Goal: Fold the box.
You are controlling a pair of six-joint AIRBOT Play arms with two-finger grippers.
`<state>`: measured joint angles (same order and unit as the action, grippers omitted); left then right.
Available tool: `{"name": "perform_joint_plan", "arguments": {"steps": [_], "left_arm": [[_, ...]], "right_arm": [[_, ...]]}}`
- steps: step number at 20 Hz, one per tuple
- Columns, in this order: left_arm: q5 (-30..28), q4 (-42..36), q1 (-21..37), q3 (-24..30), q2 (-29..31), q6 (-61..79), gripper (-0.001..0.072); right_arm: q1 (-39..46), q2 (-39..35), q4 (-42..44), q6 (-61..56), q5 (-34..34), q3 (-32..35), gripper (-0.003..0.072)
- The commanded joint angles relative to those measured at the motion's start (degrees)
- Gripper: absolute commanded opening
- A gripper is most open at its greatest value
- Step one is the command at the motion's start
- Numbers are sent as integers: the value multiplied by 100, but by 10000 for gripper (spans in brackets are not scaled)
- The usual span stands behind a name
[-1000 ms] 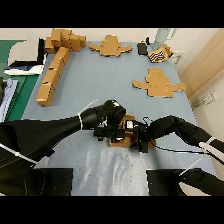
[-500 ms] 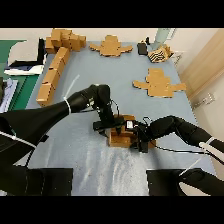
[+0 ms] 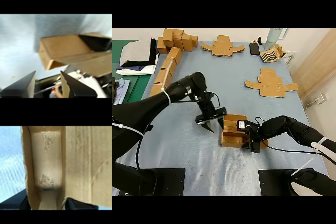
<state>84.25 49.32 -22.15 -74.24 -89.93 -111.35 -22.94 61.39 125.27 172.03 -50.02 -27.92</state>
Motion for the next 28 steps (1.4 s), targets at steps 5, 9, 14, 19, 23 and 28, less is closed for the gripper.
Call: {"name": "perform_joint_plan", "arguments": {"steps": [5, 9, 14, 19, 23, 28], "left_arm": [[142, 588, 964, 17, 7, 4999, 12], [-1180, 1119, 586, 654, 332, 6542, 11], [-3244, 28, 437, 2396, 1228, 9160, 14], [-3539, -1755, 444, 3582, 1429, 12889, 681], [-3788, -2291, 109, 3670, 1429, 12891, 681], [-4260, -2288, -326, 3794, 1432, 12891, 681]], "right_arm": [[-2, 2, 2, -2, 2, -4, 427], [-2, 2, 2, -2, 0, -4, 427], [-2, 2, -2, -2, 0, -4, 427], [-2, 2, -2, -2, 0, -4, 427], [-2, 2, -9, -2, 0, -4, 427], [-2, 2, -11, -2, 0, -4, 427]]}}
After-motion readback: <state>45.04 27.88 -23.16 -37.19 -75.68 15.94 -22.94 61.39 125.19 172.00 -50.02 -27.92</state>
